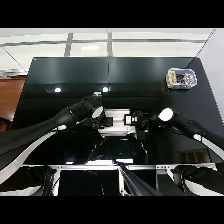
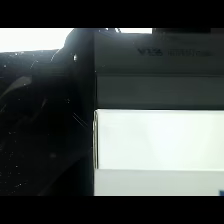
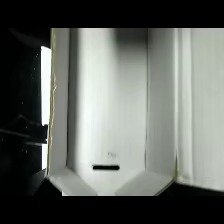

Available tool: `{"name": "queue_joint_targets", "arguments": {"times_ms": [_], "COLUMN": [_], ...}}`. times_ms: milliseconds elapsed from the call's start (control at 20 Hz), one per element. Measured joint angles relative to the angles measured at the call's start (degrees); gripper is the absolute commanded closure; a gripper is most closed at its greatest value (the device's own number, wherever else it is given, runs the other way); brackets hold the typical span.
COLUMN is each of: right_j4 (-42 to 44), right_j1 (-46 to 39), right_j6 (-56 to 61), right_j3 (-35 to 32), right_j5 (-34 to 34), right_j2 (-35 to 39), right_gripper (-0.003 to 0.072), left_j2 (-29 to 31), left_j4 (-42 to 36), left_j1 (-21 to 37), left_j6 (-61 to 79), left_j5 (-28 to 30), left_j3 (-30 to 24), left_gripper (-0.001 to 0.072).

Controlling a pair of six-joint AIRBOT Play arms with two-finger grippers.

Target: Fold the box and place the chain.

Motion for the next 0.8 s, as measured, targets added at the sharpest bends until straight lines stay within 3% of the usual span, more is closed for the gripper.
{"name": "queue_joint_targets", "arguments": {"times_ms": [150,200,250,350,450,500,800], "right_j4": [-3.0,-3.7,-4.1,-4.4,-4.8,-4.8,1.3], "right_j1": [0.0,-0.1,-0.1,0.0,-0.1,-0.1,-0.1], "right_j6": [1.4,1.7,1.9,2.3,2.6,2.6,3.1], "right_j3": [0.0,0.0,0.0,0.0,0.0,0.0,0.0], "right_j5": [1.8,2.2,2.6,2.5,2.5,2.6,1.4], "right_j2": [2.6,3.2,3.8,4.5,5.0,5.1,4.9], "right_gripper": [-0.0031,0.0042,0.0225,0.045,0.0461,0.0525,0.0523], "left_j2": [0.0,0.0,0.0,0.0,0.0,0.0,0.0], "left_j4": [0.0,0.0,0.0,0.0,0.0,0.0,-0.1], "left_j1": [0.0,0.0,0.0,0.0,0.0,0.0,0.0], "left_j6": [0.0,0.0,-0.1,-0.1,-0.1,-0.1,-0.1], "left_j5": [0.0,0.0,0.0,0.0,0.0,0.0,0.0], "left_j3": [0.0,0.0,0.0,0.0,0.0,0.0,0.0], "left_gripper": [0.0685,0.0685,0.0684,0.0681,0.0681,0.0681,0.0681]}}
